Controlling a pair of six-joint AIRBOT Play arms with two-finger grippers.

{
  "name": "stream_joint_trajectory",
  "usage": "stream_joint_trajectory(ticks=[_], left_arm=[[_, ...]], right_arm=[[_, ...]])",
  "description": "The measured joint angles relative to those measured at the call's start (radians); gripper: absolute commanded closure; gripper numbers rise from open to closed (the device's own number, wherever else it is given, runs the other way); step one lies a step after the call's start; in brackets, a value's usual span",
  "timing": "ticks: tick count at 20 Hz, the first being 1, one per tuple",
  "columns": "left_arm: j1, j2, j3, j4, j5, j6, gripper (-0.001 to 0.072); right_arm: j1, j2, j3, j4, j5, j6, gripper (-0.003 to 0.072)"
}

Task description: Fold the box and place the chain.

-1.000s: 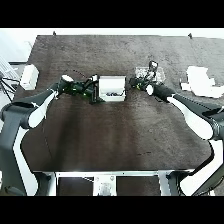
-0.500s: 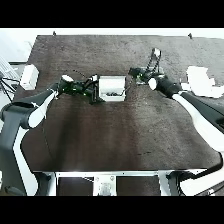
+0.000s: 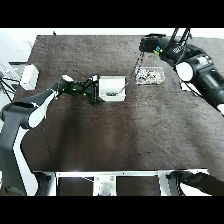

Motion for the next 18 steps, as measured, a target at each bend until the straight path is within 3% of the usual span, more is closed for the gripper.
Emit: stream_joint_trajectory(ticks=[9, 18], left_arm=[[0.000, 0.000, 0.000, 0.000, 0.000, 0.000, 0.0252], [0.000, 0.000, 0.000, 0.000, 0.000, 0.000, 0.0253]], right_arm=[[0.164, 0.082, 0.000, -0.018, 0.032, -0.028, 0.0676], [0.209, -0.014, -0.003, -0.012, 0.035, -0.020, 0.0675]])
